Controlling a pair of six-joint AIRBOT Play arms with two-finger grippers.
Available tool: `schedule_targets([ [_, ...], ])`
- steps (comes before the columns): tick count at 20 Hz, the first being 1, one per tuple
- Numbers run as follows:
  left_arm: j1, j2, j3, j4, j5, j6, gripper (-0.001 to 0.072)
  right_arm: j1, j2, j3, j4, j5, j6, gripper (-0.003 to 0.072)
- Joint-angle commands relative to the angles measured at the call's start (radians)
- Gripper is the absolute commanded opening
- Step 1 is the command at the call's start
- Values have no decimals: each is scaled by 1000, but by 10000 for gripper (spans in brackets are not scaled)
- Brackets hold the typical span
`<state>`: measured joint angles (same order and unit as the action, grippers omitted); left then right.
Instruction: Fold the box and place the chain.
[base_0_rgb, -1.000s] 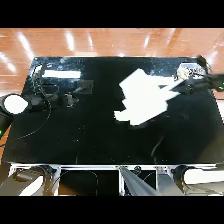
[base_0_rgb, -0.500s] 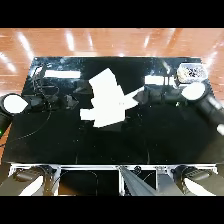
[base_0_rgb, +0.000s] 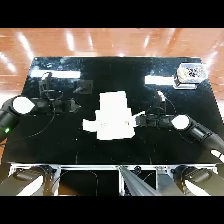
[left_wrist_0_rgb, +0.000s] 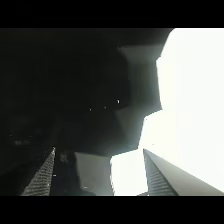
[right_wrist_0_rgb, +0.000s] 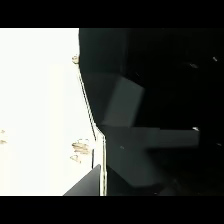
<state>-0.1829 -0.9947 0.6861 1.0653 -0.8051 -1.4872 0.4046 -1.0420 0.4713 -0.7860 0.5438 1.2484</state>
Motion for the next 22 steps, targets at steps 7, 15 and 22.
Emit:
schedule_targets([
  [7,147,-446,110,-684,-341,945,618,5,3,-16,-20,63,5,39],
  [15,92,-816,388,-571,-651,906,618,5,3,-16,-20,76,5,39],
  [22,-9,-824,391,-561,-670,903,605,5,3,-16,-20,54,5,39],
])
